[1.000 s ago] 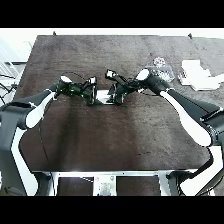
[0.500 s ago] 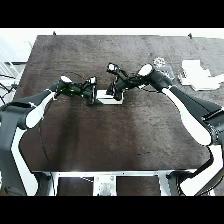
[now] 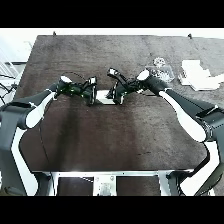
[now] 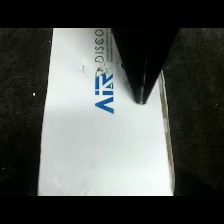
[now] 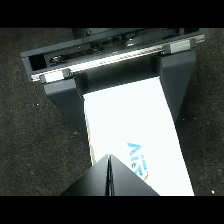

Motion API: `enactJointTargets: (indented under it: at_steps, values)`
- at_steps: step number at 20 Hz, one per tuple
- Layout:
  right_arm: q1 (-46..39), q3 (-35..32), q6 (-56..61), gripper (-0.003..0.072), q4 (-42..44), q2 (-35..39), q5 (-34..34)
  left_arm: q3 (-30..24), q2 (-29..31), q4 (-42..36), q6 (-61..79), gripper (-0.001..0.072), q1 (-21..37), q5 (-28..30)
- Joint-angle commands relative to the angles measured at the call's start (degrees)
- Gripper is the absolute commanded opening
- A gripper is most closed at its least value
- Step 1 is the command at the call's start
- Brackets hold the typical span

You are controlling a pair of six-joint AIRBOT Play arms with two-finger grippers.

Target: Fold the box and place the chain.

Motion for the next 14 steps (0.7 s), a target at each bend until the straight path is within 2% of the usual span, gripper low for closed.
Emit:
enactJointTargets:
  at_steps: [1, 5, 9, 12, 14]
  values:
    - [0.1, -0.6, -1.7, 0.0011, 3.3, 1.5, 0.8, 0.0, 0.0, 0.0, -0.1, 0.0464, 0.0, 0.0]
    - [-0.8, -0.5, -4.5, 0.0009, 9.7, 8.5, 0.7, 0.0, 0.0, 0.0, -0.1, 0.0464, 0.0, 0.1]
    - [-2.7, -2.0, -2.7, 0.0008, 11.0, 17.6, -0.4, 0.0, 0.0, 0.0, -0.1, 0.0464, 0.0, 0.1]
    - [-4.7, -9.3, 0.3, 0.0007, 11.0, 26.6, -4.7, 0.0, 0.0, 0.0, -0.1, 0.0464, 0.0, 0.1]
    - [-6.1, -18.9, 1.4, 0.0008, 11.0, 35.1, -13.4, 0.0, 0.0, 0.0, -0.1, 0.0464, 0.0, 0.1]
